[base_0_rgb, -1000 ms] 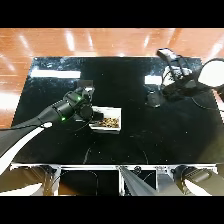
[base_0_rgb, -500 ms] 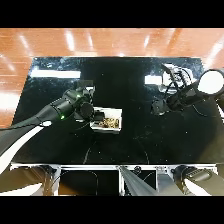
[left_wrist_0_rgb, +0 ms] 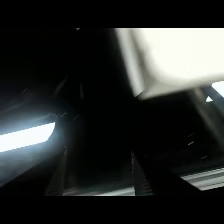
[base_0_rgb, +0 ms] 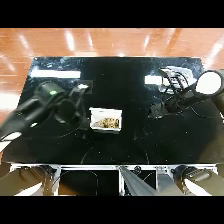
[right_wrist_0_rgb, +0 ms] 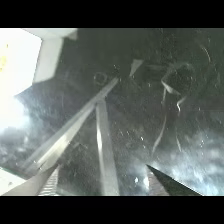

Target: Fold the box and place the chain.

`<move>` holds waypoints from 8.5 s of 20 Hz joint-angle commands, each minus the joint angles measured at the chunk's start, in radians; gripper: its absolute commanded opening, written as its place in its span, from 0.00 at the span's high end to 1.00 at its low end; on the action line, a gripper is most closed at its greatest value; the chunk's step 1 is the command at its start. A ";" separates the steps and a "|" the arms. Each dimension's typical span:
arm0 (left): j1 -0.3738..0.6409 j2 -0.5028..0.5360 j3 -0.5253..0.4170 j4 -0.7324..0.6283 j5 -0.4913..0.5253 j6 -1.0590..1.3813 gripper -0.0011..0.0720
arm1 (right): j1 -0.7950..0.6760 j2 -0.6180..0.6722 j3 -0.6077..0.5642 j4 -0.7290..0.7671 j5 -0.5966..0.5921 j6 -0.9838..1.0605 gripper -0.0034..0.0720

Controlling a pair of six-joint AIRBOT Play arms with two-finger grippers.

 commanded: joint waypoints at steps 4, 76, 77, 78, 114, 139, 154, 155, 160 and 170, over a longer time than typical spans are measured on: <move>0.312 0.446 -0.328 -0.084 -0.058 0.107 0.29 | 0.000 -0.204 0.148 0.224 -0.168 -0.109 0.00; 0.585 0.360 -0.454 -0.522 -0.232 0.585 0.15 | 0.449 -0.641 0.512 -0.024 0.055 -0.602 0.56; 0.585 0.360 -0.454 -0.522 -0.232 0.585 0.15 | 0.449 -0.640 0.512 -0.024 0.066 -0.602 0.56; 0.585 0.360 -0.454 -0.522 -0.232 0.585 0.15 | 0.449 -0.640 0.512 -0.033 0.075 -0.602 0.56; 0.585 0.360 -0.454 -0.523 -0.243 0.558 0.15 | 0.274 -0.270 -0.116 0.627 -0.576 0.129 0.91; 0.584 0.324 -0.455 -0.541 -0.261 0.559 0.15 | 0.274 -0.351 -0.118 0.575 -0.488 0.097 0.91; 0.584 0.324 -0.455 -0.545 -0.262 0.558 0.15 | 0.274 -0.373 -0.118 0.506 -0.478 0.102 0.91; 0.584 0.324 -0.455 -0.545 -0.262 0.559 0.15 | 0.273 -0.373 -0.117 0.512 -0.470 0.100 0.91; 0.584 0.324 -0.443 -0.547 -0.263 0.559 0.15 | 0.233 -0.345 -0.117 0.717 -0.409 -0.065 0.91; 0.584 0.179 -0.180 -0.544 -0.260 0.708 0.15 | 0.011 -0.082 -0.199 0.430 -0.248 0.013 0.91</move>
